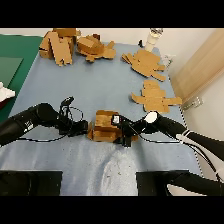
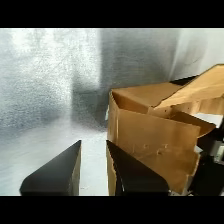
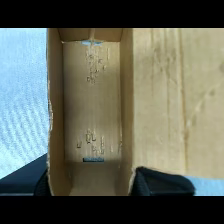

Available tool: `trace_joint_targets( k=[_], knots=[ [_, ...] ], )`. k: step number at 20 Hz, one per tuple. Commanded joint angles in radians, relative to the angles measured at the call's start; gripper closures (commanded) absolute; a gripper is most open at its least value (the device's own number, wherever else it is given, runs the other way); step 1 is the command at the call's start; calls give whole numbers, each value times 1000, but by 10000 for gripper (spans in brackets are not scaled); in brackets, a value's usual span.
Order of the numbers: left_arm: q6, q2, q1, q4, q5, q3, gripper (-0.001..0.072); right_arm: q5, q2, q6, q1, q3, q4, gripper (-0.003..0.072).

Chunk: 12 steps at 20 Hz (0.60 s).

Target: Fold the box.

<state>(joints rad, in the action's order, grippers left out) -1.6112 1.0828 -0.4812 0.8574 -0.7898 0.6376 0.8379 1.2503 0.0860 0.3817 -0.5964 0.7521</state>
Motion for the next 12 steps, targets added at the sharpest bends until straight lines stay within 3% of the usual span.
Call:
trace_joint_targets(
  k=[1, 8, 12],
  knots=[
    [7, 0, 1, -48, 2, 29, 462, 0, 0, 0, 0, 0, 0, 219],
    [-1, 0, -6, -47, -41, 81, 461, 0, 0, 0, 0, 0, 0, 219],
    [-1, 0, -65, -15, -18, 81, 460, 0, 0, 0, 0, 0, 0, 219]
  ],
)
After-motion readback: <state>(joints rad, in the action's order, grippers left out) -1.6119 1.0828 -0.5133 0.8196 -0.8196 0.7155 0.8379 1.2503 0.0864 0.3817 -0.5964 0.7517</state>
